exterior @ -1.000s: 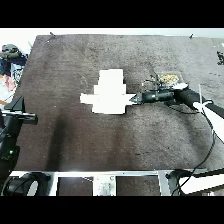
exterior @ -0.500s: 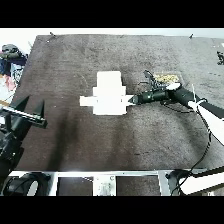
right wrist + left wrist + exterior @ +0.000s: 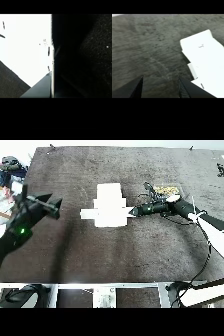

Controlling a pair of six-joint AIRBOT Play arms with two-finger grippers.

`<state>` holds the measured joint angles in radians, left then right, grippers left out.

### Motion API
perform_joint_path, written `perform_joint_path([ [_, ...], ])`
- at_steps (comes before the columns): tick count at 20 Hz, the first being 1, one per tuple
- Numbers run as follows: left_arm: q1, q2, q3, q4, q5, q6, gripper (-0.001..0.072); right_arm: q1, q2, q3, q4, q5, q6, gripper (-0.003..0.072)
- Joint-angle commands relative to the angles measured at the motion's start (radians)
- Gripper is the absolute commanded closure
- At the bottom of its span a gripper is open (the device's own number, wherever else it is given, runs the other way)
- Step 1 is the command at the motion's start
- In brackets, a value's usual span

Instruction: Fold the box and place the chain.

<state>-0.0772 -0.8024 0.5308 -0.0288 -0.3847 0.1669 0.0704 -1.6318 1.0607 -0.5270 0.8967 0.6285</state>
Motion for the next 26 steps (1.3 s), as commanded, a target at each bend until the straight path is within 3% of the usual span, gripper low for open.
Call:
perform_joint_path([
  [1,0.0,-0.3,0.23,0.016,-0.164,-0.091,0.0251,0.001,0.0,0.001,0.011,-0.003,0.001,0.0678],
  [7,-0.002,-0.758,0.736,0.375,-0.521,-0.531,0.025,0.001,0.0,0.001,0.018,-0.003,0.001,0.0678],
  [11,-0.003,-1.018,1.08,0.504,-0.788,-0.733,0.0211,0.001,0.0,0.001,0.019,-0.004,0.001,0.0678],
  [13,-0.007,-1.118,1.212,0.541,-0.862,-0.788,0.0211,0.001,0.0,0.001,0.018,-0.004,0.001,0.0678],
  [18,-0.065,-1.271,1.376,0.625,-0.905,-0.85,0.0211,0.001,0.0,0.001,0.018,-0.003,0.001,0.0678],
  [26,-0.084,-1.39,1.44,0.554,-0.975,-0.914,0.0212,0.001,0.0,0.001,0.018,-0.003,0.0,0.0678],
])
